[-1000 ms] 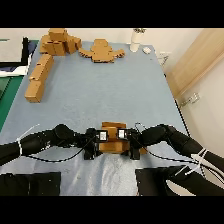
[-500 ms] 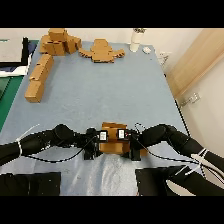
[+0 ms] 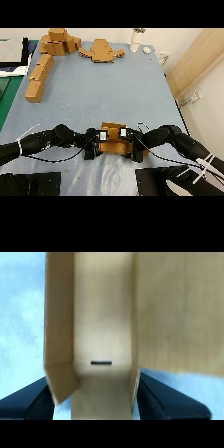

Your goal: Fold the box.

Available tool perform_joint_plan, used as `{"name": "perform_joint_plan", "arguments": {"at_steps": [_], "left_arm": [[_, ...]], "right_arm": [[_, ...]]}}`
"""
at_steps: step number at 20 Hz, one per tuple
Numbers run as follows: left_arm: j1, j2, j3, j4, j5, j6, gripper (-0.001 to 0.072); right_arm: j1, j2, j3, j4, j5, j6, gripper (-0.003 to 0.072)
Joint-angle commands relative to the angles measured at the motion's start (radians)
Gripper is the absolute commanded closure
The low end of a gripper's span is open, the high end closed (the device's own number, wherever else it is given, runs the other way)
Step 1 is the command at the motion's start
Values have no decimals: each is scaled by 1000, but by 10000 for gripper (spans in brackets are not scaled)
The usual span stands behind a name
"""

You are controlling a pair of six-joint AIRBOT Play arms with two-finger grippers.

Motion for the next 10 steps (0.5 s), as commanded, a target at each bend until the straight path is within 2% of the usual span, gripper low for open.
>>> {"name": "perform_joint_plan", "arguments": {"at_steps": [1,10], "left_arm": [[0,-1,0,2,-3,2,112],[0,0,0,2,-3,2,112]], "right_arm": [[0,38,1,-92,5,121,-34],[0,152,1,-123,-16,184,-34]]}}
